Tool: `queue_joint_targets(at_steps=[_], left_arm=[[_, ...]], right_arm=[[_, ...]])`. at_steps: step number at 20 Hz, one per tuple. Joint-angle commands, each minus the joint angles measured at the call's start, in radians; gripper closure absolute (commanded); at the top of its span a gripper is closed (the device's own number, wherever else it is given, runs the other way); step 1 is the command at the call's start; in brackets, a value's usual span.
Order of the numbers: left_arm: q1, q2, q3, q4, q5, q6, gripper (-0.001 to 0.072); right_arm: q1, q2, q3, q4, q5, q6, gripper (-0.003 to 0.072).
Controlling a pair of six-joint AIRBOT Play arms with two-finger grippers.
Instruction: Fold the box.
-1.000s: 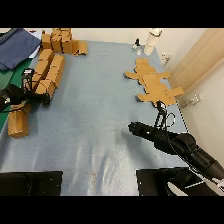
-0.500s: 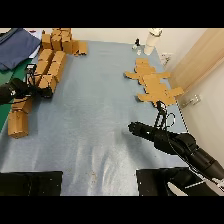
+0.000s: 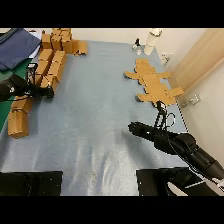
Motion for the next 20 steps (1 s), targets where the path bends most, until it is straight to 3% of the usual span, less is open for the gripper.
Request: queue_joint_targets(at_steps=[1, 9, 10, 12, 16, 20], left_arm=[[0.026, 0.035, 0.043, 0.051, -0.144, -0.008, 0.0007], [0.064, 0.221, 0.080, 0.101, -0.288, -0.038, 0.0009], [0.056, 0.251, 0.080, 0.092, -0.324, -0.063, 0.0155], [0.014, 0.290, 0.080, 0.057, -0.403, -0.063, 0.0699], [-0.197, 0.303, 0.078, -0.002, -0.488, -0.073, 0.0696], [-0.414, 0.297, 0.077, 0.001, -0.444, -0.112, 0.0696]], right_arm=[[0.001, 0.000, 0.001, 0.001, -0.003, 0.000, 0.0682], [0.001, -0.005, 0.013, 0.005, -0.065, -0.011, 0.0682], [0.001, -0.020, 0.031, 0.003, -0.084, -0.025, 0.0682], [0.001, -0.099, 0.113, -0.003, -0.131, -0.069, 0.0682], [0.000, -0.358, 0.357, -0.004, -0.222, -0.195, 0.0682], [0.001, -0.568, 0.530, -0.003, -0.232, -0.197, 0.0682]])
